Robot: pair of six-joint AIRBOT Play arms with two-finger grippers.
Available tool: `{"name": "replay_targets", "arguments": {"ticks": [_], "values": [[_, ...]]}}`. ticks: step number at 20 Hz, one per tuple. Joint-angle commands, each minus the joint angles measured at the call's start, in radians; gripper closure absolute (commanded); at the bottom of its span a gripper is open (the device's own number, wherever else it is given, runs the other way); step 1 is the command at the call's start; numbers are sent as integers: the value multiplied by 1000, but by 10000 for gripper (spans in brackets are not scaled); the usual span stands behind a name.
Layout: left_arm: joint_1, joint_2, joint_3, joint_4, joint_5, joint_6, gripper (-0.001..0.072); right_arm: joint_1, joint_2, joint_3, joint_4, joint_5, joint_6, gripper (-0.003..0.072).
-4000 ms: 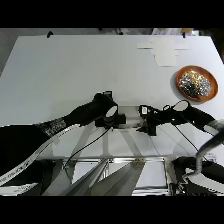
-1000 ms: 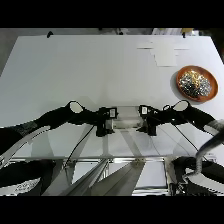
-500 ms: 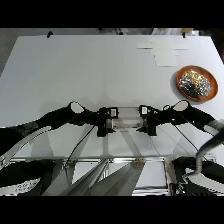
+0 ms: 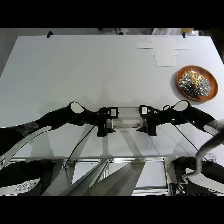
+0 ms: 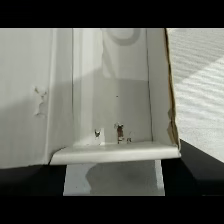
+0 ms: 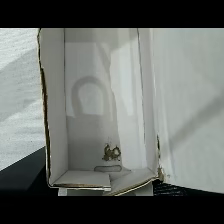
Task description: Fold the box and place the chain.
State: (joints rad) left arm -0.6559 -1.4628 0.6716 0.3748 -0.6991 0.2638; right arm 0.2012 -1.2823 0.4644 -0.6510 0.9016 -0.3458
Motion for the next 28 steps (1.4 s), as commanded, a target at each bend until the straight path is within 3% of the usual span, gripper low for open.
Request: {"name": "replay_targets", "arguments": {"ticks": [1, 8, 11, 16, 22, 28], "values": [[0, 0, 0, 0, 3, 0, 501, 0, 0, 0, 1, 0, 0, 230], [0, 0, 0, 0, 3, 0, 501, 0, 0, 0, 1, 0, 0, 215], [0, 0, 0, 0, 2, 0, 501, 0, 2, 0, 0, -2, 1, 1], [0, 0, 0, 0, 0, 0, 501, 0, 61, 0, -43, 0, 86, -3], [0, 0, 0, 0, 0, 0, 501, -20, 167, 0, -241, 16, 246, 1], [0, 0, 0, 0, 0, 0, 501, -105, 351, 0, -324, 92, 268, 15]]}}
